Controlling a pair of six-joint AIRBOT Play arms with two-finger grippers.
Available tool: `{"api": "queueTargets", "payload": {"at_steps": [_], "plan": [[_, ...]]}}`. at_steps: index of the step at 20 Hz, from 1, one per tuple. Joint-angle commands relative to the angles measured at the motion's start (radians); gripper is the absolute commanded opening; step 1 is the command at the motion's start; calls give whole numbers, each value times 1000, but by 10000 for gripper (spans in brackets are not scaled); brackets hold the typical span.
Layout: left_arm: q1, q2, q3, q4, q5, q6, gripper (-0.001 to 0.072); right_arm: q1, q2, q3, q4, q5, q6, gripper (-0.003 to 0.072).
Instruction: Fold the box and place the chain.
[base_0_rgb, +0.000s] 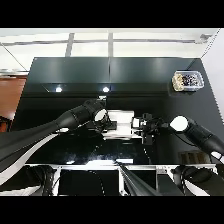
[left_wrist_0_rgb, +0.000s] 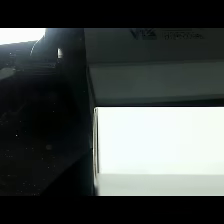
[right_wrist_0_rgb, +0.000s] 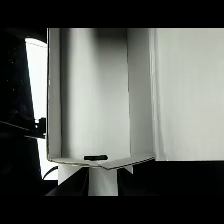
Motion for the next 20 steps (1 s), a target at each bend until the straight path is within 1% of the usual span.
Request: {"api": "queueTargets", "payload": {"at_steps": [1,5,7,9,10,11,12,14,15,16,17,18,19,20], "plan": [[1,0,0,-3,1,-1,31,1,-16,0,98,0,2,193],[1,0,0,-3,2,-1,31,39,-89,0,268,-43,2,193],[1,0,0,-3,2,-1,31,61,-116,0,270,-76,7,193],[1,0,0,-3,2,-1,31,61,-120,0,270,-80,16,190],[1,0,0,-4,2,-1,31,61,-120,0,268,-80,16,110],[1,0,0,-3,2,-1,31,61,-121,0,267,-82,16,172],[1,0,0,-3,2,-1,31,61,-120,0,266,-87,16,360],[1,0,0,-3,2,-1,31,61,-120,0,247,-85,17,246],[1,0,0,-3,2,-1,31,61,-120,0,247,-85,18,245],[1,0,0,-3,2,-1,31,61,-120,0,247,-85,33,132],[1,0,0,-3,2,-1,31,61,-120,0,246,-85,51,66],[1,0,0,-3,1,-1,31,61,-120,0,246,-86,67,62],[1,0,0,-3,2,-1,31,60,-115,0,243,-85,102,16],[1,0,0,-3,2,-1,31,52,-100,2,228,-85,175,15]]}}
